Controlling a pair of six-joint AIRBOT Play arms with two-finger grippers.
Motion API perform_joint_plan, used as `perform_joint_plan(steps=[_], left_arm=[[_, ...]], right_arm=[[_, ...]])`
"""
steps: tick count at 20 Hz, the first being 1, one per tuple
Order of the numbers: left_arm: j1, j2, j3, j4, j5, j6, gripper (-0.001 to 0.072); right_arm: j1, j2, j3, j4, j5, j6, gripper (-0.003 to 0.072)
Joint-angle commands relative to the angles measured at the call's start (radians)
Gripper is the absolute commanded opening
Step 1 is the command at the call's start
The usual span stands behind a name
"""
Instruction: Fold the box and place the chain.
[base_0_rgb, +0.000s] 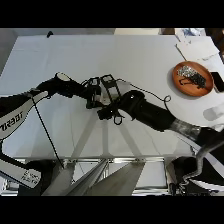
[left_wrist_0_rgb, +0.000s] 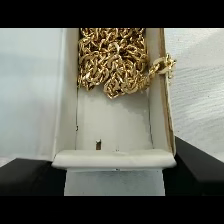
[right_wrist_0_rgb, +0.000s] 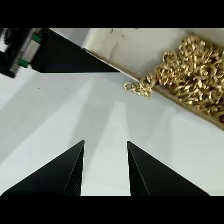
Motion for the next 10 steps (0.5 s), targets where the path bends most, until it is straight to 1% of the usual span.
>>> perform_joint_plan(steps=[1,4,5,6,10], left_arm=[[0.001,0.001,0.000,0.000,0.000,0.000,0.0221],[0.001,0.001,0.000,0.000,0.000,0.000,0.0221],[0.001,0.001,0.000,0.000,0.000,0.000,0.0221],[0.001,0.001,0.000,0.000,0.001,0.000,0.0221],[0.001,0.001,0.000,0.000,0.000,0.000,0.0221]], right_arm=[[0.009,-0.071,-0.003,-0.003,-0.029,0.168,0.0290],[0.007,-0.121,-0.003,-0.016,-0.125,0.242,0.0289],[0.008,-0.134,-0.003,-0.043,-0.142,0.291,0.0285],[0.007,-0.142,-0.003,-0.078,-0.142,0.335,0.0275],[0.002,-0.153,-0.003,-0.221,-0.143,0.492,0.0275]])
